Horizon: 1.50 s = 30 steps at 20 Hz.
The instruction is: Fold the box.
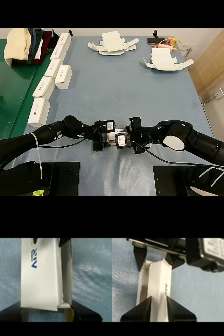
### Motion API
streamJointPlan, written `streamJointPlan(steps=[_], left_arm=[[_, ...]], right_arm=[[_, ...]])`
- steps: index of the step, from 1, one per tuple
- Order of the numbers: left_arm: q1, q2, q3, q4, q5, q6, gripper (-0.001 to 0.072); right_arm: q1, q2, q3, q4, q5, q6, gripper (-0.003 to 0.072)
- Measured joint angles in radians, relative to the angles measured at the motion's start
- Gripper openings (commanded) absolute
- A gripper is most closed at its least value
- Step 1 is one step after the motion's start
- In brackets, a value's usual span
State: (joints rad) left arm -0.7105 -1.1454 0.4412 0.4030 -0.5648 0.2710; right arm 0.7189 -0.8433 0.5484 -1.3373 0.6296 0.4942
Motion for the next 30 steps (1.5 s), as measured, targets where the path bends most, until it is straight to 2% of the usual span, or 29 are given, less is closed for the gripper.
streamJointPlan(steps=[10, 19, 20, 23, 24, 25, 28, 29, 30], left_arm=[[0.0, 0.0, 0.0, 0.002, -0.009, 0.003, 0.0304], [0.0, 0.0, 0.0, 0.001, -0.006, 0.003, 0.0303], [0.0, 0.0, 0.0, 0.001, -0.005, 0.003, 0.0303], [0.0, 0.0, 0.0, -0.001, -0.002, -0.001, 0.0304], [0.0, 0.0, 0.0, -0.001, -0.001, -0.001, 0.0304], [0.0, 0.0, 0.0, -0.001, -0.001, -0.001, 0.0303], [0.0, 0.0, 0.0, 0.0, -0.002, 0.0, 0.0303], [0.0, 0.0, 0.0, 0.0, -0.002, 0.0, 0.0303], [0.0, 0.0, 0.0, 0.0, -0.002, 0.0, 0.0304]], right_arm=[[-0.002, -0.013, 0.0, 0.111, 0.04, -0.016, 0.0262], [-0.002, -0.02, -0.002, 0.132, 0.062, -0.016, 0.0268], [-0.002, -0.019, -0.002, 0.133, 0.064, -0.017, 0.0304], [-0.001, -0.005, 0.002, 0.134, 0.077, -0.016, 0.0309], [-0.001, 0.003, 0.004, 0.135, 0.072, -0.016, 0.0401], [-0.002, 0.011, 0.006, 0.135, 0.069, -0.016, 0.044], [-0.002, 0.025, 0.008, 0.134, 0.066, 0.003, 0.044], [-0.002, 0.027, 0.008, 0.134, 0.065, 0.013, 0.0411], [-0.002, 0.029, 0.009, 0.134, 0.064, 0.024, 0.0292]])
